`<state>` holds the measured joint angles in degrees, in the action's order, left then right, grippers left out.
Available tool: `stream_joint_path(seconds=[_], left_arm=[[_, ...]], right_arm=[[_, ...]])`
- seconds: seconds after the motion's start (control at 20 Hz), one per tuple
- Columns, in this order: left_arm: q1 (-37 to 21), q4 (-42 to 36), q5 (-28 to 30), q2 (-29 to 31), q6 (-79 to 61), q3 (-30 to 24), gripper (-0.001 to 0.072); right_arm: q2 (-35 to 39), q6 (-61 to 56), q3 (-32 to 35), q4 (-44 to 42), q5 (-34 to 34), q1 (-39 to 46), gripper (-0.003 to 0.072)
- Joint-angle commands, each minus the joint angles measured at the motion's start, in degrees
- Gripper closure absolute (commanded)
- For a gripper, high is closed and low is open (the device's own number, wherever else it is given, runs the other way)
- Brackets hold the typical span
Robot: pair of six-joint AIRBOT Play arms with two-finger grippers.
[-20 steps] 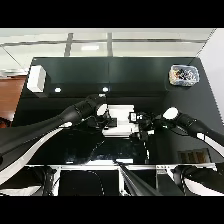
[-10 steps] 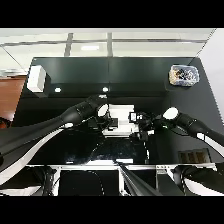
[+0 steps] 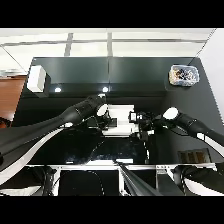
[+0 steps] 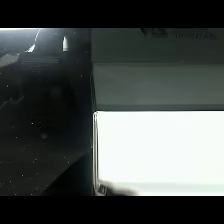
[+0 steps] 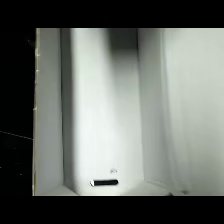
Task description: Fold the box and place the chain.
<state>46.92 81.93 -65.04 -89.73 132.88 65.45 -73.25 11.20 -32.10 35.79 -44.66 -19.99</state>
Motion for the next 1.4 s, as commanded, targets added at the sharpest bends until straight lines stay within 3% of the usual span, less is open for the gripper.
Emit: stream_joint_path(seconds=[0.0,0.45,0.5,0.55,0.6,0.7,0.85,0.9,0.95,1.1,1.35], left_arm=[[0.0,0.4,-0.4,0.0,0.0,0.0,0.0680],[0.0,2.0,-1.3,0.0,-0.4,0.6,0.0679],[0.0,2.0,-1.2,0.0,-0.7,0.8,0.0680],[0.0,2.0,-1.2,0.0,-0.7,1.0,0.0680],[0.0,2.0,-1.0,0.0,-0.7,1.1,0.0679],[0.0,2.0,-1.0,0.0,-0.7,1.1,0.0679],[0.0,2.0,-1.0,0.0,-0.9,1.1,0.0679],[0.0,2.0,-1.0,0.0,-0.9,1.1,0.0679],[0.0,2.0,-1.0,0.0,-0.9,1.1,0.0679],[0.0,2.0,-1.0,0.0,-0.9,1.1,0.0678],[0.0,1.8,-1.0,0.0,-1.2,1.0,0.0678]], right_arm=[[0.1,-3.7,0.0,0.3,-0.2,0.0,-0.0034],[7.1,-5.6,0.0,9.9,-2.7,0.0,-0.0014],[7.1,-5.6,0.0,9.9,-2.7,0.0,0.0090],[7.1,-5.7,0.0,9.9,-2.8,0.0,0.0139],[7.1,-5.7,0.0,9.5,-2.9,0.0,0.0140],[7.1,-5.9,0.0,7.3,-4.0,0.0,0.0377],[7.1,-5.9,0.0,2.8,-3.8,0.0,0.0379],[7.1,-5.9,0.0,1.4,-3.5,0.0,0.0476],[7.1,-5.9,0.0,0.7,-3.5,0.0,0.0511],[6.8,-6.0,0.0,-1.6,-3.1,-0.2,0.0511],[3.6,-6.0,0.0,-10.6,3.5,-4.2,0.0510]])
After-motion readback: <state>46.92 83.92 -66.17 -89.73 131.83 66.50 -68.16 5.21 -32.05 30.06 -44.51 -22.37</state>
